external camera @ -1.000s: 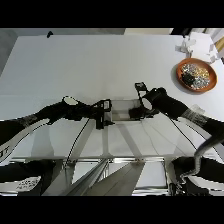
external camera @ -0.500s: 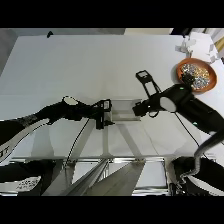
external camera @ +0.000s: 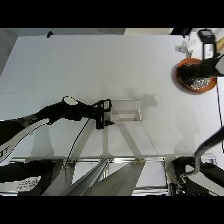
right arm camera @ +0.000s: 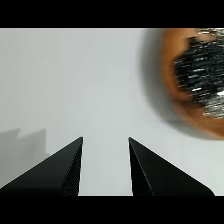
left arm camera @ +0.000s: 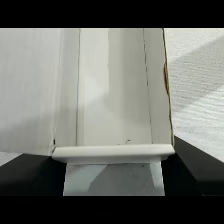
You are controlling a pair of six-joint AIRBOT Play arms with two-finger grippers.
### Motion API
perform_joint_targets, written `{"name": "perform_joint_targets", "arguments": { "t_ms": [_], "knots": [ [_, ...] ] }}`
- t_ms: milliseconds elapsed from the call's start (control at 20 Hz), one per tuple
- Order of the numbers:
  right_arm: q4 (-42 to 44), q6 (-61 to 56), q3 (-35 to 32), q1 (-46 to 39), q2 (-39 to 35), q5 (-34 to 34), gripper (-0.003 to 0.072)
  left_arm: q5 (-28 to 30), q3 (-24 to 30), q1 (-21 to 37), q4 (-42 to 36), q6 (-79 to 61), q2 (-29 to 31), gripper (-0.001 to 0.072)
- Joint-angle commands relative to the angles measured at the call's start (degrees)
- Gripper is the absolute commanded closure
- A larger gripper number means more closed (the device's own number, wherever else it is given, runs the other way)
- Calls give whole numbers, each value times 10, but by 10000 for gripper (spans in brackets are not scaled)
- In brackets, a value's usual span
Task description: Fold the box and place the chain.
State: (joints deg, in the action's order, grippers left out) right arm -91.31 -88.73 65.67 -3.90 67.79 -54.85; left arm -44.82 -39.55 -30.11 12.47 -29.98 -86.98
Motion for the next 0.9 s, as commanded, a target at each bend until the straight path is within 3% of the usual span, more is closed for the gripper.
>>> {"name": "perform_joint_targets", "arguments": {
  "t_ms": [0,350,650,750,850],
  "knots": [
    [5,24,55,-103,91,26,398,0,0,0,0,0,0,503],
    [18,50,101,-119,242,28,398,0,0,0,0,0,0,503],
    [18,47,101,-119,281,31,402,0,0,0,0,0,0,503],
    [18,47,101,-119,289,41,469,0,0,0,0,0,0,503],
    [18,47,101,-119,291,56,469,0,0,0,0,0,0,503]
  ]
}}
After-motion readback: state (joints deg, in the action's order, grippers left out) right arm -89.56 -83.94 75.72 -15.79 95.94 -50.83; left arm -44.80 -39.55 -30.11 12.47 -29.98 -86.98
